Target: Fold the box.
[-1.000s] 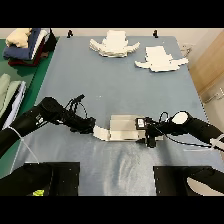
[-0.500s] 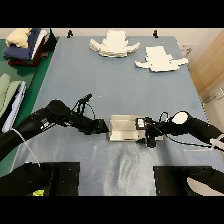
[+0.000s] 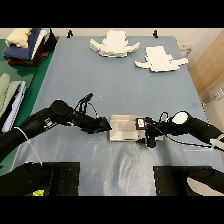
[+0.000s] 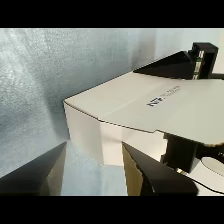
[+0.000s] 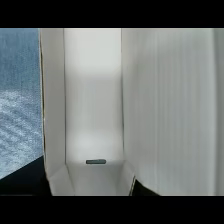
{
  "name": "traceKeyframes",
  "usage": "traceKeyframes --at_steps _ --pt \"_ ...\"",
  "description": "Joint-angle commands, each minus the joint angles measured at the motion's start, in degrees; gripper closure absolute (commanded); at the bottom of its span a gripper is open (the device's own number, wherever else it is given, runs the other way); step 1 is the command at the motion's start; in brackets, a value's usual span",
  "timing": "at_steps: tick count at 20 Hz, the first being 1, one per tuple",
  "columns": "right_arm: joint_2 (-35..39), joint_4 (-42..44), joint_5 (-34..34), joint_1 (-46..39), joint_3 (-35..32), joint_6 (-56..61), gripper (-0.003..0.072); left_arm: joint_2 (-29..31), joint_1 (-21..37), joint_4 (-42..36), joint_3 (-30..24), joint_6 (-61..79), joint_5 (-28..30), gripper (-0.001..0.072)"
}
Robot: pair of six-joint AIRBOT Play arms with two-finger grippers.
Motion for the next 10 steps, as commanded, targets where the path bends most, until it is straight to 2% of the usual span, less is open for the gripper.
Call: traceKeyframes --at_steps 1,6,10 --pt "-0.04 0.02 0.0 0.02 0.0 0.0 0.0196 -0.33 -3.08 6.49 1.62 -7.76 1.55 0.0181" --pt "-0.04 0.02 0.0 0.02 0.0 0.0 0.0196 -2.38 -12.41 27.74 7.39 -29.55 2.23 0.0181" --pt "-0.04 0.02 0.0 0.02 0.0 0.0 0.0196 -7.04 -16.87 34.03 12.26 -36.76 1.31 0.0182"
